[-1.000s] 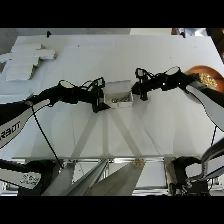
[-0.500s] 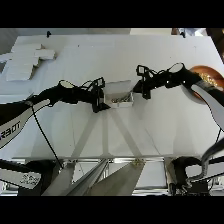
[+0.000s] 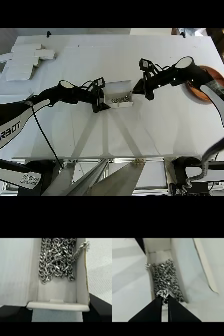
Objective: Fold the box and place the chain.
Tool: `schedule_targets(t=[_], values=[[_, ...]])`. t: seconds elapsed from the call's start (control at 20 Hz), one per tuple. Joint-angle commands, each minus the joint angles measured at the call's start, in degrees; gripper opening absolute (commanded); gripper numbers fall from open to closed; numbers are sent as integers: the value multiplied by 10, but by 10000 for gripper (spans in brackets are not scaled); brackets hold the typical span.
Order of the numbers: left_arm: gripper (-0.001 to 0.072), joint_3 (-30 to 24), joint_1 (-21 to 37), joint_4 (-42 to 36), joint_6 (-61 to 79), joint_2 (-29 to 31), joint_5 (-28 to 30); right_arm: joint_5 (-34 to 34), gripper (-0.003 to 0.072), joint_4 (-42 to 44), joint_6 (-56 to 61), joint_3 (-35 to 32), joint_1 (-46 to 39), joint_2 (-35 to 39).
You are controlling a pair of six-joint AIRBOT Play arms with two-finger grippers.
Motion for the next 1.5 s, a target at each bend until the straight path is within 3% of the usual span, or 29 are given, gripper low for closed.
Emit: schedule_targets(t=[0.0,0.15,0.2,0.25,0.3,0.55,0.8,1.35,1.45], values=[[479,0,0,0,0,0,0,11,17,3,25,0,38,4],[479,0,0,0,0,0,0,-27,19,2,26,0,85,-2],[479,0,0,0,0,0,0,-41,71,1,37,0,95,-3],[479,0,0,0,0,0,0,-62,202,-1,64,0,103,-3],[479,0,0,0,0,0,0,-79,267,-2,87,0,106,-3],[479,0,0,0,0,0,0,-29,268,-24,100,0,108,-2],[479,0,0,0,0,0,0,-31,268,-115,111,0,126,-2],[479,0,0,0,0,0,0,-202,280,-196,125,0,204,-2],[479,0,0,0,0,0,0,-209,277,-223,153,0,214,-2]])
